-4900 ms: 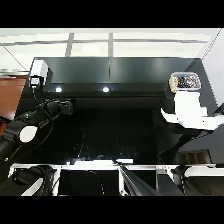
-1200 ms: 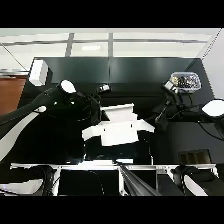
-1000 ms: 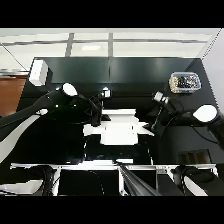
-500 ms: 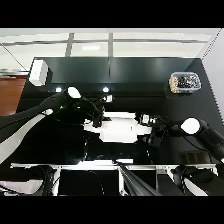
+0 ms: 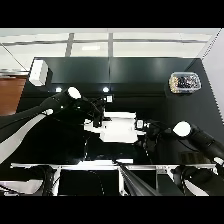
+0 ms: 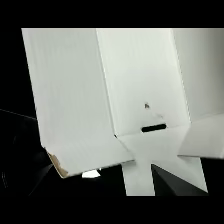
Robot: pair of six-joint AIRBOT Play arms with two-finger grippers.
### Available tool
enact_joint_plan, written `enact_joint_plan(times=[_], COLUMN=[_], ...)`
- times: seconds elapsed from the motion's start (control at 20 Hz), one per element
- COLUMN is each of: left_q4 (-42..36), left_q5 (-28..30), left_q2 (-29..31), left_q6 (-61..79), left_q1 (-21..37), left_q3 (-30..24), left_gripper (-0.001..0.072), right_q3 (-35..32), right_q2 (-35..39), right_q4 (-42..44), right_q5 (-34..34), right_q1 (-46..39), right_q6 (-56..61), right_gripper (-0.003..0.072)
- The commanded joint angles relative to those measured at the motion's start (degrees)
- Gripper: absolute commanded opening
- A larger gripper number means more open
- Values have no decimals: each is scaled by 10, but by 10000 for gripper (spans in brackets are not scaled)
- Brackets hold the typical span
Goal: Fold the box and place the chain.
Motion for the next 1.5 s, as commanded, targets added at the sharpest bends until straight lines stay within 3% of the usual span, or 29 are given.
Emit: enact_joint_plan(times=[0.0, 0.1, 0.25, 0.5, 0.8, 1.0, 1.25, 1.45], left_q4=[2, 2, 2, 2, 2, 2, 1, 2], left_q5=[2, 2, 2, 2, 0, 0, 0, 0], left_q2=[0, 0, 0, 0, 0, 0, 0, 0], left_q6=[0, 0, 0, 0, 0, 0, 0, 0], left_q1=[0, 0, 0, 0, 0, 0, 0, 0], left_q3=[0, 0, 0, 0, 0, 0, 0, 0], left_gripper=[27, 27, 27, 27, 27, 27, 27, 27], right_q3=[-1, -1, 13, 60, 72, 72, 71, 71], right_q2=[-3, -3, -1, -1, -12, -18, -77, -110], right_q4=[38, 99, 100, -14, 7, 73, 153, 147], right_q5=[-22, -54, -86, -94, -70, -57, 3, -10], right_q1=[33, 37, 37, 37, -10, -37, -38, -38], right_q6=[-3, -4, -4, -3, -19, -75, -163, -190], right_gripper=[704, 704, 704, 704, 704, 703, 704, 703])
